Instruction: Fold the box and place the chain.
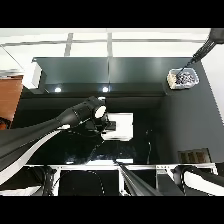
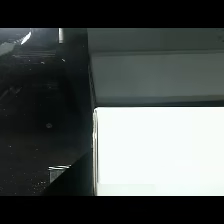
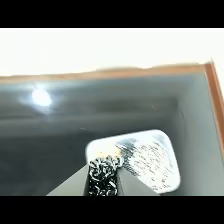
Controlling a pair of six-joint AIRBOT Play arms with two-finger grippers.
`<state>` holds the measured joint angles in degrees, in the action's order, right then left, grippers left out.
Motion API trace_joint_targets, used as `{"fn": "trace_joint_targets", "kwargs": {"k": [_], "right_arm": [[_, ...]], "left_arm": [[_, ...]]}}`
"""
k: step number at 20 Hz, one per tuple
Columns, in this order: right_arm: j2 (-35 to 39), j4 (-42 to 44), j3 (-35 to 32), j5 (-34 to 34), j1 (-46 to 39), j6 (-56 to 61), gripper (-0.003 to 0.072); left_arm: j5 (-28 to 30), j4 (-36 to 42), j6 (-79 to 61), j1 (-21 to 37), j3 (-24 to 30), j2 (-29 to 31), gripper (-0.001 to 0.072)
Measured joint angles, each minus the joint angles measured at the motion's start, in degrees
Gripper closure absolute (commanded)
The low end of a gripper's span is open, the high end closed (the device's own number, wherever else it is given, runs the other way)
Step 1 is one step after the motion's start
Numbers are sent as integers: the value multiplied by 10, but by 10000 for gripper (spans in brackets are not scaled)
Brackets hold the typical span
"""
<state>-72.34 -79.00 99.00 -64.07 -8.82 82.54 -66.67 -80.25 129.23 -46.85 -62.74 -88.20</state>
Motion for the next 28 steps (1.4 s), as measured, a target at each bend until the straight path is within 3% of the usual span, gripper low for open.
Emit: {"fn": "trace_joint_targets", "kwargs": {"k": [7,14,19,28], "right_arm": [[134,190,-10,-160,1,-78,674],[206,378,-98,-251,56,-119,674],[215,441,-131,-229,124,-116,674],[215,522,-140,-90,217,-108,675]], "left_arm": [[0,0,0,0,0,0,683],[1,0,0,0,0,0,683],[2,0,0,0,0,0,683],[3,0,0,0,0,0,683]]}}
